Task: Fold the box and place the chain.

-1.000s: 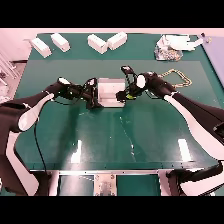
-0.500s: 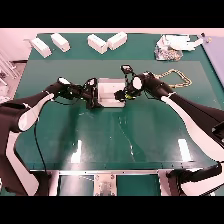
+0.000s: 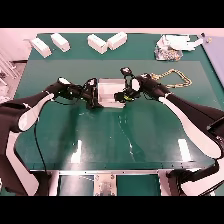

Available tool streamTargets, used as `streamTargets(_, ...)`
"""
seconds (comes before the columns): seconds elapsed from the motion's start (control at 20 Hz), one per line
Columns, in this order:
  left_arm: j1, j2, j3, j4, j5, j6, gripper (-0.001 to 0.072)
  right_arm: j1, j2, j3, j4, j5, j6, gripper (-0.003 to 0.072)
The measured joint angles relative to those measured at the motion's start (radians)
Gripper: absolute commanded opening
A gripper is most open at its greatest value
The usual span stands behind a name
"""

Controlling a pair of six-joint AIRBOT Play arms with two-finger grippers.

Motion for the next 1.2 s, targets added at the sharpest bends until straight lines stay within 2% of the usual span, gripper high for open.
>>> streamTargets(0.2, 0.0, 0.0, 0.0, 0.001, -0.003, 0.0, 0.0476, 0.0, -0.026, 0.014, -0.005, 0.0, 0.02, 0.0325)
streamTargets(0.5, 0.001, 0.0, 0.0, -0.002, -0.002, 0.0, 0.0475, 0.0, -0.047, 0.042, -0.009, 0.003, 0.043, 0.0257)
streamTargets(0.55, 0.001, 0.0, 0.0, -0.003, -0.002, -0.001, 0.0476, 0.0, -0.047, 0.047, -0.01, 0.004, 0.047, 0.0219)
streamTargets(0.6, 0.002, 0.0, 0.0, -0.003, -0.002, -0.001, 0.0475, 0.0, -0.048, 0.051, -0.013, 0.01, 0.048, 0.0219)
streamTargets(0.75, 0.001, 0.0, 0.0, -0.003, -0.005, -0.003, 0.0476, 0.0, -0.052, 0.058, -0.017, 0.032, 0.056, 0.0128)
streamTargets(0.8, 0.001, 0.0, 0.0, -0.003, -0.006, -0.003, 0.0476, 0.0, -0.052, 0.06, -0.018, 0.04, 0.057, 0.0076)
streamTargets(0.85, 0.001, 0.001, 0.0, -0.006, -0.01, -0.003, 0.0476, 0.0, -0.054, 0.061, -0.019, 0.045, 0.06, 0.0073)
streamTargets(0.9, 0.0, 0.001, 0.0, -0.006, -0.01, -0.003, 0.0476, 0.002, -0.054, 0.061, -0.02, 0.048, 0.06, 0.003)
streamTargets(1.1, 0.001, 0.001, 0.0, -0.002, -0.011, -0.002, 0.0476, 0.01, -0.054, 0.063, -0.021, 0.057, 0.059, 0.003)
streamTargets(1.15, 0.001, 0.001, 0.0, -0.002, -0.011, -0.002, 0.0475, 0.011, -0.054, 0.064, -0.021, 0.058, 0.058, 0.012)
streamTargets(1.2, 0.001, 0.001, 0.0, 0.0, -0.008, 0.002, 0.0476, 0.011, -0.054, 0.066, -0.021, 0.061, 0.054, 0.0278)
